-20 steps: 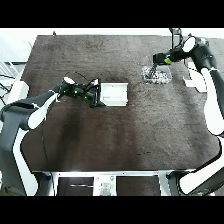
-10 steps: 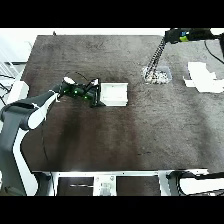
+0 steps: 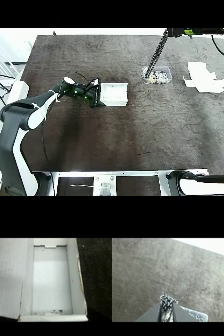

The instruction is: Fold the box and place the chain.

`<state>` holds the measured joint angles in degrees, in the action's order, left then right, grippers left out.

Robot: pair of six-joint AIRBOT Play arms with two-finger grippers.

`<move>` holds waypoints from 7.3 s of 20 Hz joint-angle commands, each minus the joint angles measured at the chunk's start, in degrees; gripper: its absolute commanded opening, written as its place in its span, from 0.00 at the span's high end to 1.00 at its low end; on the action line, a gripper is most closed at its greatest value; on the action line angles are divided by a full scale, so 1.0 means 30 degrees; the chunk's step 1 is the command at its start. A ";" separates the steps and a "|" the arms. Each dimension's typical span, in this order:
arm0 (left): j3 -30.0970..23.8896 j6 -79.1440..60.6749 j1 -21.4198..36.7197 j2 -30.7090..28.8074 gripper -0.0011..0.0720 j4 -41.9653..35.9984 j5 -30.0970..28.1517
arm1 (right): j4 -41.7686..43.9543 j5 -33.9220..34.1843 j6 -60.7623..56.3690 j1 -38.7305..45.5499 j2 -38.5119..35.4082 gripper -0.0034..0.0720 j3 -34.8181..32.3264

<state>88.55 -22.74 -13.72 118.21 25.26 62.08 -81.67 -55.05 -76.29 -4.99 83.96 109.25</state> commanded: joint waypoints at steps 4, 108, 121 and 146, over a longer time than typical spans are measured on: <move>0.0000 0.0000 0.0000 0.0000 0.43 0.0007 -0.0007 | -0.0656 0.0058 0.0175 -0.0372 -0.1421 0.94 0.0007; 0.0000 0.0073 0.0000 0.0000 0.43 0.0000 0.0182 | -0.0306 0.7395 -0.4845 -0.6827 -0.9020 0.94 -1.2284; 0.0000 0.0073 0.0000 0.0000 0.43 0.0000 0.0175 | 0.0350 0.9479 -0.5064 -0.8298 -0.4772 0.94 -1.2291; 0.0000 0.0073 0.0000 0.0000 0.43 0.0007 0.0182 | -0.0226 0.7082 -0.2135 -0.6900 -0.1945 0.38 -1.6313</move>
<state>88.55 -22.50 -13.72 118.21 25.26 62.63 -76.99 -25.65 -87.29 -27.94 80.51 60.40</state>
